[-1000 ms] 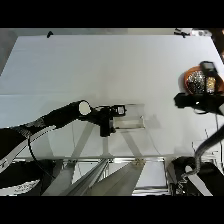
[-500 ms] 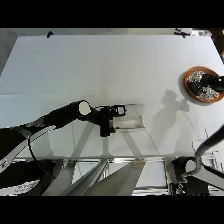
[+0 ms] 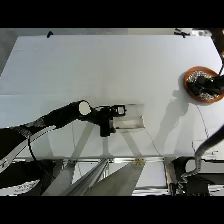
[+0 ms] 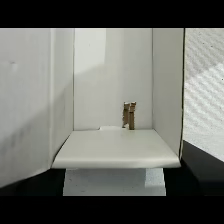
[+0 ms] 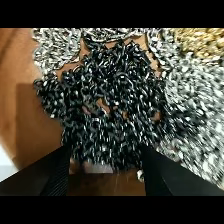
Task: Fold the box and place the chain.
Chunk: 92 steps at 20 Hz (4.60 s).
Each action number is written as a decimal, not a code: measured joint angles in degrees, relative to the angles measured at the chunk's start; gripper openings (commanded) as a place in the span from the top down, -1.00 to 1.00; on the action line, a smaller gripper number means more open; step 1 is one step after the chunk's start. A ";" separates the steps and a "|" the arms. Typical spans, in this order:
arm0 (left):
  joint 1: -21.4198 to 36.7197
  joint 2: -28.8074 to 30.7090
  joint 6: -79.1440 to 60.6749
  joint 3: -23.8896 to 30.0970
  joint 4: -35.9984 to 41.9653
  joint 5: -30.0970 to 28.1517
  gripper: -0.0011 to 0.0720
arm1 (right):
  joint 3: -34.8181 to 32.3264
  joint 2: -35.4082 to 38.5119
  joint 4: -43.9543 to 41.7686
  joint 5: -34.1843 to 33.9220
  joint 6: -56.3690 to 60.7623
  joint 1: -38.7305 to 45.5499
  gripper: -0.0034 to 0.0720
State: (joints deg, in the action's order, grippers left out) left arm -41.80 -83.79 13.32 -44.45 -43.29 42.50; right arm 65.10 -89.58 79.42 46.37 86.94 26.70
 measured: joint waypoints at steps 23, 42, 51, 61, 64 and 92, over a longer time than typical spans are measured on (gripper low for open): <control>0.00 0.00 0.00 0.00 0.00 0.00 0.11 | 0.20 13.55 -3.30 7.32 -7.58 0.09 0.89; 0.00 0.00 0.00 0.00 0.00 0.00 0.11 | -10.64 51.71 -14.84 29.88 -14.80 -10.82 0.89; 0.00 0.00 -0.02 0.00 -0.02 0.00 0.11 | -23.02 57.59 -16.90 28.52 -12.33 -25.49 0.89; 0.00 0.00 -0.02 0.00 -0.02 0.00 0.11 | -33.77 54.12 -22.14 10.45 -8.83 -46.64 0.89; 0.00 0.00 -0.02 0.00 -0.02 -0.02 0.11 | -34.21 49.00 -23.12 5.29 -7.82 -51.43 0.89; 0.00 0.00 0.00 0.00 -0.02 -0.02 0.11 | -34.34 30.99 -30.45 -9.57 -7.43 -62.62 0.37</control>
State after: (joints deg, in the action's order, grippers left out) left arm -41.80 -83.79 13.32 -44.45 -43.31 42.48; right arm 30.76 -58.59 48.97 36.80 79.50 -35.92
